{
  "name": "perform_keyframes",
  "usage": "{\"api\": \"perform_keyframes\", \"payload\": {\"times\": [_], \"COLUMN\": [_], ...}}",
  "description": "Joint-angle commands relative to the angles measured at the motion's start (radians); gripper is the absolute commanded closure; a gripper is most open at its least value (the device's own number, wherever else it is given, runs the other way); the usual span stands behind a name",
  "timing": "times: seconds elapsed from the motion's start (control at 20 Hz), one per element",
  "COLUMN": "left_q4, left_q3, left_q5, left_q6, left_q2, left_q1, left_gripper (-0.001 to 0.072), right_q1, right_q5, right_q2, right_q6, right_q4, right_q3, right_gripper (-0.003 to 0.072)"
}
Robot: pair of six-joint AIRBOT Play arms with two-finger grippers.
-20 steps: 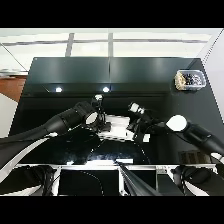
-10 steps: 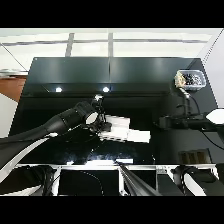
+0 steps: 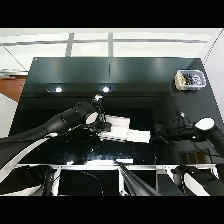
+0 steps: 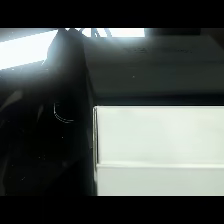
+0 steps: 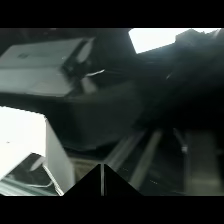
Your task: Fold the box and place the chain.
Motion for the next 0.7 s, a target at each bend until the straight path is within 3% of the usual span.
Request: {"api": "perform_keyframes", "payload": {"times": [0.0,0.35,0.4,0.45,0.5,0.65], "left_q4": [0.0,0.0,0.0,0.0,0.0,0.001], "left_q3": [0.0,0.0,0.0,0.0,0.0,0.0], "left_q5": [0.0,-0.003,-0.006,-0.012,-0.021,-0.026], "left_q6": [0.0,0.0,0.0,0.0,0.0,0.0], "left_q2": [0.0,0.0,0.0,0.0,0.0,0.0], "left_q1": [0.0,0.0,0.0,0.0,0.0,0.0], "left_gripper": [0.0678,0.0678,0.0678,0.0677,0.0678,0.0677], "right_q1": [0.129,0.222,0.223,0.223,0.223,0.223], "right_q5": [-0.121,-0.097,-0.072,-0.04,-0.001,0.034], "right_q2": [-0.076,-0.113,-0.113,-0.113,-0.113,-0.112], "right_q6": [-0.018,-0.188,-0.2,-0.2,-0.218,-0.233], "right_q4": [0.162,0.275,0.281,0.275,0.265,0.272], "right_q3": [-0.016,-0.004,0.011,0.032,0.052,0.088], "right_gripper": [0.0657,0.0657,0.0535,0.007,-0.002,-0.0019]}}
